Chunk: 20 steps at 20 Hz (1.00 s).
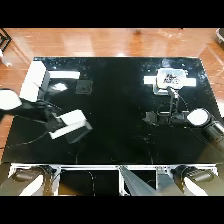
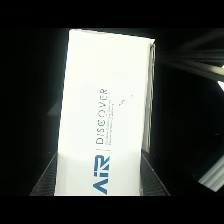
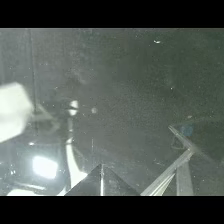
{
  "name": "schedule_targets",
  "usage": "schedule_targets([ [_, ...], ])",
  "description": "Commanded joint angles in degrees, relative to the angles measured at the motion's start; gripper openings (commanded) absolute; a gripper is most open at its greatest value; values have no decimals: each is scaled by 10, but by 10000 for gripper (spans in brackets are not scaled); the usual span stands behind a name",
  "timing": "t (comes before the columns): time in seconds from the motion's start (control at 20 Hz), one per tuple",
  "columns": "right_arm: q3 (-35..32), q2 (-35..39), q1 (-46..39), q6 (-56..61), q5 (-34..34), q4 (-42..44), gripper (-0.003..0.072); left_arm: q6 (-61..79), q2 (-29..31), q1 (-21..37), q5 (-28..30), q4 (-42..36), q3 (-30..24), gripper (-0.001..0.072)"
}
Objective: Fold the box and place the chain.
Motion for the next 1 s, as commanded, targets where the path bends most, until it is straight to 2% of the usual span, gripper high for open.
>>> schedule_targets([
  [0.0,0,0,0,-29,-4,-1,29,-49,45,205,-23,43,-19,30],
  [0.2,0,0,0,-41,-23,-1,29,-36,43,461,27,44,-21,30],
  [0.3,0,0,0,-41,-31,1,29,-17,38,556,66,16,-21,30],
  [0.35,0,0,0,-41,-33,2,29,16,32,584,86,-14,-21,30],
  [0.45,0,0,0,-38,-39,3,29,90,3,602,120,-102,-22,30],
  [0.5,0,0,0,-32,-44,3,29,132,-14,596,118,-125,-21,30],
  [0.85,0,0,0,-8,-56,15,29,173,-149,547,141,-113,-21,32],
  [0.9,0,0,0,-8,-56,17,29,173,-162,544,152,-111,-21,87],
  [0.95,0,0,0,-8,-57,17,29,173,-170,539,174,-111,-21,300],
])
